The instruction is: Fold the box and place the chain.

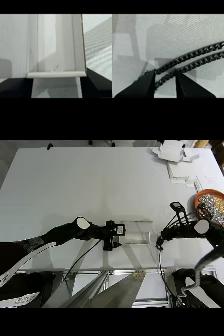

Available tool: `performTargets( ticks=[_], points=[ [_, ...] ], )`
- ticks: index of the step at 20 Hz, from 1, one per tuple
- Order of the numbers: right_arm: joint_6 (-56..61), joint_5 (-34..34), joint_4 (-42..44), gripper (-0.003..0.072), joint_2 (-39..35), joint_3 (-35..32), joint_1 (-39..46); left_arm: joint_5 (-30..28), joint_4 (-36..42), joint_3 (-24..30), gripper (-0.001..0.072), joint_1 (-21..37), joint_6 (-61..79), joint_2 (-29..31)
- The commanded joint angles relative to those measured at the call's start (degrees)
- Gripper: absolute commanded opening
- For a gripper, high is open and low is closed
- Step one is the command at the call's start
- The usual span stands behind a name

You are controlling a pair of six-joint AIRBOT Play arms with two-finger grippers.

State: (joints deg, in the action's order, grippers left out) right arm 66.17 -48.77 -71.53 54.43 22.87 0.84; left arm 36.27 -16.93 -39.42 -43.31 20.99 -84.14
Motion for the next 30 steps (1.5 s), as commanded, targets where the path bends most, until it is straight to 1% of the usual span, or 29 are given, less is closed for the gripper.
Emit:
performTargets(
  ticks=[1, 2, 3, 5, 8, 10, 12, 14, 16, 18, 21, 23, 24, 28, 30],
  points=[
    [0.96, 1.79, 0.04, 0.0195, 1.9, -0.02, -0.02, 0.0, -0.04, 0.0, 0.0275, 0.0, 0.0, 0.04],
    [1.03, 1.95, 0.04, 0.0156, 1.88, 0.0, -0.02, -0.02, -0.02, 0.0, 0.0275, 0.0, 0.0, 0.04],
    [1.03, 1.95, 0.04, 0.0152, 1.88, 0.0, -0.02, 0.0, -0.04, 0.0, 0.0275, 0.0, 0.0, 0.04],
    [1.03, 1.95, 0.26, 0.0023, 1.68, 0.15, -0.04, -0.02, -0.02, 0.0, 0.0275, 0.0, 0.0, 0.04],
    [0.9, -0.52, 0.04, 0.0023, -0.44, 1.99, -2.16, -0.02, -0.04, 0.0, 0.0275, 0.0, 0.0, 0.04],
    [0.87, -1.95, -0.11, 0.0022, -3.76, 2.51, -4.24, -0.04, -0.04, 0.0, 0.0275, 0.0, 0.0, 0.04],
    [0.7, -3.69, -0.11, 0.0022, -8.5, 2.6, -6.43, -0.04, -0.04, 0.0, 0.0275, 0.0, 0.02, 0.07],
    [-2.34, -6.91, 0.24, 0.0023, -13.9, 2.97, -8.41, -0.02, -0.02, 0.0, 0.0275, 0.0, 0.0, 0.04],
    [-7.8, -10.93, 2.78, 0.0023, -19.78, 3.82, -10.62, -0.02, -0.02, 0.0, 0.0275, 0.0, 0.02, 0.04],
    [-12.17, -13.84, 7.32, 0.0023, -25.03, 4.76, -12.52, -0.02, -0.02, 0.0, 0.0275, 0.0, 0.0, 0.04],
    [-17.64, -13.0, 18.58, 0.0023, -30.1, 4.87, -14.58, -0.02, -0.04, 0.0, 0.0275, 0.0, 0.0, 0.04],
    [-22.27, -12.63, 26.62, 0.0023, -30.14, 4.85, -15.89, -0.02, -0.04, 0.0, 0.0275, 0.0, 0.02, 0.04],
    [-23.63, -11.56, 29.05, 0.0023, -30.12, 4.85, -16.87, 0.0, -0.04, 0.0, 0.0275, 0.0, 0.02, 0.04],
    [-24.68, -3.37, 32.52, 0.0023, -29.86, 4.85, -22.01, -0.02, -0.02, 0.0, 0.0275, 0.0, 0.0, 0.04],
    [-24.7, -0.85, 34.23, 0.0023, -28.48, 4.85, -25.16, -0.02, -0.02, 0.0, 0.0275, 0.0, 0.0, 0.04]
  ],
)
